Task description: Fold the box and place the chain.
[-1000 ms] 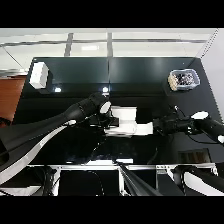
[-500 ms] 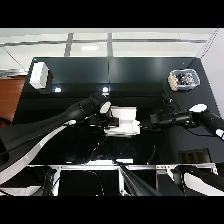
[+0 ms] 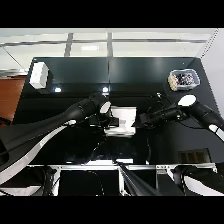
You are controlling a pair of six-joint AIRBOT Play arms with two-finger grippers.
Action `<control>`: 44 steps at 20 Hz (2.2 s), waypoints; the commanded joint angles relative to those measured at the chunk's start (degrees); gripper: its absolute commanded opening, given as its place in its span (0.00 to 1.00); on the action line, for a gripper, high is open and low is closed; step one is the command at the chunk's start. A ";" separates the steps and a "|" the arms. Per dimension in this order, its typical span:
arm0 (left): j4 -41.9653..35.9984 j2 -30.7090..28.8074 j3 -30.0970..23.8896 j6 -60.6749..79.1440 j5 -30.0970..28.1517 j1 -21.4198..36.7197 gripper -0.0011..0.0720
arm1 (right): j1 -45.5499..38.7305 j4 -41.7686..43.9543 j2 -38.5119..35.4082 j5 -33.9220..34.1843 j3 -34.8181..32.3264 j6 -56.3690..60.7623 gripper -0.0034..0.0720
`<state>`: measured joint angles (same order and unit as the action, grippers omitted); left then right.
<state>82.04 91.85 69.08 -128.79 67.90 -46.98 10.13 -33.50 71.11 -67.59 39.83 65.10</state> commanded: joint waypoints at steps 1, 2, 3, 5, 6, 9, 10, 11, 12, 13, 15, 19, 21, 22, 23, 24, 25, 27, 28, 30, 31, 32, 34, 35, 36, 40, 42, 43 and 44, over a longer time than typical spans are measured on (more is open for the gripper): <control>-0.02 0.00 0.04 0.00 -0.09 0.02 0.05 | 5.07 -7.61 0.00 3.02 3.26 9.27 0.53; -0.02 0.00 0.04 0.00 -0.09 0.02 0.05 | 6.40 -10.19 0.00 4.11 3.74 12.28 0.53; -0.02 0.00 0.04 0.00 -0.07 0.02 0.05 | 7.80 -12.50 0.00 5.35 4.02 14.69 0.53; -0.02 0.00 0.04 0.00 -0.09 0.02 0.05 | 10.40 -16.79 0.00 7.41 4.35 19.41 0.53; -0.02 0.00 0.04 0.00 -0.09 0.02 0.05 | 11.82 -19.04 0.00 8.44 4.39 22.10 0.53; -0.02 0.00 0.04 0.00 -0.11 0.02 0.05 | 15.21 -24.28 0.02 11.82 4.39 28.59 0.53; -0.02 0.00 0.04 0.00 -0.11 0.02 0.05 | 16.06 -25.92 0.13 12.87 4.44 30.88 0.52; -0.02 0.00 0.04 0.00 -0.09 0.02 0.05 | 16.96 -28.09 0.37 13.33 4.70 33.66 0.52; -0.02 0.00 0.04 0.00 -0.11 0.02 0.05 | 18.01 -30.62 0.83 13.33 5.33 36.85 0.52; -0.02 0.00 0.04 0.00 -0.11 0.02 0.05 | 19.17 -33.03 1.38 12.57 6.36 39.23 0.52; 0.00 0.00 0.04 0.00 -0.11 0.02 0.05 | 22.14 -39.23 2.84 9.62 9.46 45.00 0.52; -0.02 0.00 0.04 0.00 -0.11 0.02 0.05 | 27.12 -48.19 5.38 5.05 12.94 57.79 0.52; -0.02 0.00 0.04 0.00 -0.11 0.02 0.05 | 28.26 -48.22 6.23 5.25 12.94 61.29 0.52; -0.02 0.00 0.04 0.00 -0.11 0.02 0.05 | 28.76 -48.22 6.62 5.40 12.94 61.83 0.52; -0.02 0.00 0.04 0.00 -0.11 0.02 0.05 | 29.24 -48.22 7.10 5.53 12.94 62.36 0.52; 0.00 0.00 0.04 0.00 -0.11 0.02 0.05 | 29.62 -48.22 7.56 5.49 12.94 62.86 0.52; 0.00 0.00 0.04 0.00 -0.11 0.02 0.05 | 29.92 -48.22 8.02 5.46 12.94 62.84 0.39; 0.00 0.00 0.04 0.00 -0.07 0.02 0.05 | 30.27 -48.19 8.22 5.57 12.94 62.84 0.26; -0.02 0.00 0.04 0.00 -0.02 0.02 0.05 | 30.29 -48.02 8.24 5.70 12.94 62.82 0.12; -0.02 0.00 0.04 0.00 0.02 0.02 0.05 | 30.27 -48.04 8.24 5.90 12.94 62.82 0.06; -0.02 0.00 0.04 0.00 0.02 0.02 0.05 | 30.27 -48.02 8.22 5.90 12.94 62.82 0.06; 0.00 0.00 0.04 0.00 0.02 0.02 0.05 | 30.27 -48.02 8.22 5.88 12.94 62.82 0.06; 0.00 0.00 0.04 0.00 0.02 0.02 0.05 | 30.27 -47.98 8.20 5.90 12.96 62.82 0.07; -0.02 0.00 0.04 0.00 0.02 0.02 0.05 | 30.27 -47.52 8.20 6.16 12.96 62.79 0.11; -0.02 0.00 0.04 0.00 0.02 0.02 0.05 | 30.27 -47.30 8.20 6.49 12.96 62.82 0.29; 0.00 0.00 0.04 0.00 0.00 0.02 0.05 | 30.27 -47.50 8.20 6.84 12.96 62.77 0.06; -0.02 0.00 0.04 0.00 -0.13 0.02 0.05 | 30.27 -47.60 8.15 6.78 12.96 62.79 0.06; 0.00 0.00 0.04 0.00 -0.17 0.02 0.05 | 30.27 -47.60 7.98 6.80 12.96 62.79 0.07; 0.00 0.00 0.04 0.00 -0.17 0.02 0.05 | 30.25 -47.63 7.63 6.80 12.98 62.75 0.11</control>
<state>82.04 91.85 69.10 -128.84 67.77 -46.96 40.34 -81.10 79.15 -61.01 52.73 127.87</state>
